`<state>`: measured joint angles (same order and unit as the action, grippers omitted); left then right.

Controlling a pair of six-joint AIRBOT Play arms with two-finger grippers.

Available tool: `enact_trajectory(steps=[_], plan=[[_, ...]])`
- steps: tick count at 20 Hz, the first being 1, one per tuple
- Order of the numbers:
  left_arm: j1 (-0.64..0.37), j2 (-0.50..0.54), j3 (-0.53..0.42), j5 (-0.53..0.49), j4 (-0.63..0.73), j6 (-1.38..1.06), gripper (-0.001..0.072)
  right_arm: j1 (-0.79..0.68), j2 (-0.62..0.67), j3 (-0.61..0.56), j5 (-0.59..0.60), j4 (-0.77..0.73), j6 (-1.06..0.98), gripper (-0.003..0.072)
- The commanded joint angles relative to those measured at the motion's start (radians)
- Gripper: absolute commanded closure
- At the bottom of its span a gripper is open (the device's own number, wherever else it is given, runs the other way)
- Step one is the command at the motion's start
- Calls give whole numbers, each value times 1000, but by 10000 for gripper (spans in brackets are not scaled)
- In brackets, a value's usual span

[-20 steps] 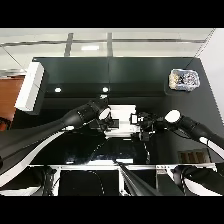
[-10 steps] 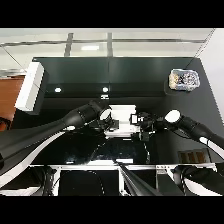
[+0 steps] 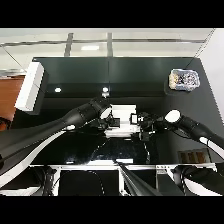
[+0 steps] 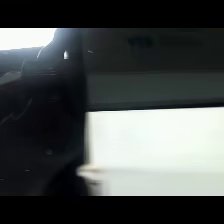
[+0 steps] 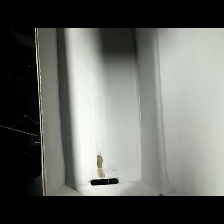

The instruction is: Fold the box and place the chain.

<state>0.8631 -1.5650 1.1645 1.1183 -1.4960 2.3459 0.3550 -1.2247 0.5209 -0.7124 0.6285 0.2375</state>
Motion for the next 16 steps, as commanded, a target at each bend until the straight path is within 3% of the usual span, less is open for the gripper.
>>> enact_trajectory(steps=[1, 16], plan=[[-1, 1, 2, -6, 4, 0, 686, 0, 0, -1, -1, 0, 3, 484], [-1, 1, 3, -9, 5, -1, 685, 1, 0, 3, 40, -50, 3, 484]])
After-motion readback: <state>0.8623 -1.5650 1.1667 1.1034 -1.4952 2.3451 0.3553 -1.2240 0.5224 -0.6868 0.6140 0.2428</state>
